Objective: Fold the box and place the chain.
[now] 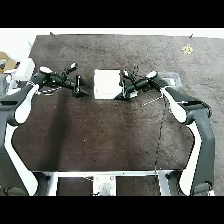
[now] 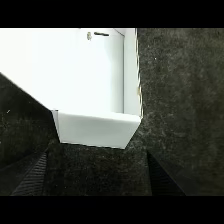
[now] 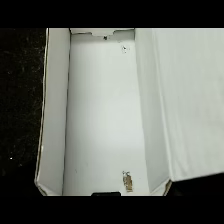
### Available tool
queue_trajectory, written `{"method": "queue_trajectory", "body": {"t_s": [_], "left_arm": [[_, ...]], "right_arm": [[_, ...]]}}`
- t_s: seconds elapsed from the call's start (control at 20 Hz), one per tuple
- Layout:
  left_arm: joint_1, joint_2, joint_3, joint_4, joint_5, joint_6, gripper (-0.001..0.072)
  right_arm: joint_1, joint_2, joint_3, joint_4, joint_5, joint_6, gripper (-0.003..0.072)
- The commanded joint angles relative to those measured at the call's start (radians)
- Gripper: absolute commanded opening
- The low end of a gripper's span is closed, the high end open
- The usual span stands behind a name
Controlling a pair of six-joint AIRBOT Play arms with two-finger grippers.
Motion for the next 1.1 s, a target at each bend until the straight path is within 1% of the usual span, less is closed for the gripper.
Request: {"method": "queue_trajectory", "body": {"t_s": [0.0, 0.05, 0.1, 0.15, 0.3, 0.35, 0.45, 0.5, 0.6, 0.85, 1.05], "left_arm": [[-0.002, -0.024, 0.000, 0.002, 0.016, 0.055, 0.0699], [-0.002, -0.040, 0.000, -0.006, 0.021, 0.055, 0.0690], [-0.002, -0.063, 0.003, -0.020, 0.024, 0.056, 0.0641], [-0.002, -0.082, 0.011, -0.047, 0.021, 0.055, 0.0641], [-0.002, -0.109, 0.031, -0.072, -0.007, 0.055, 0.0646], [-0.003, -0.109, 0.031, -0.072, -0.010, 0.055, 0.0674], [-0.003, -0.109, 0.031, -0.076, -0.027, 0.055, 0.0676], [-0.003, -0.109, 0.031, -0.087, -0.030, 0.055, 0.0720], [-0.003, -0.109, 0.031, -0.116, -0.031, 0.055, 0.0720], [-0.023, -0.109, 0.031, -0.113, -0.027, 0.055, 0.0720], [-0.039, -0.109, 0.031, -0.115, 0.032, 0.055, 0.0720]], "right_arm": [[0.001, 0.000, 0.000, 0.000, 0.000, 0.000, 0.0445], [0.000, 0.001, 0.000, 0.000, 0.000, 0.000, 0.0445], [0.000, 0.000, 0.000, 0.000, 0.000, 0.000, 0.0445], [0.001, 0.001, 0.000, 0.000, 0.000, 0.000, 0.0445], [0.000, 0.000, 0.000, 0.000, 0.000, 0.000, 0.0445], [0.000, 0.001, 0.000, 0.000, 0.000, 0.000, 0.0445], [0.000, 0.001, 0.000, 0.000, 0.000, 0.000, 0.0445], [0.000, 0.001, 0.000, 0.000, 0.000, 0.000, 0.0445], [0.000, 0.000, 0.000, 0.000, 0.000, 0.000, 0.0445], [0.001, 0.000, 0.000, 0.000, 0.000, 0.000, 0.0444], [0.000, 0.001, 0.000, 0.000, 0.000, 0.000, 0.0445]]}}
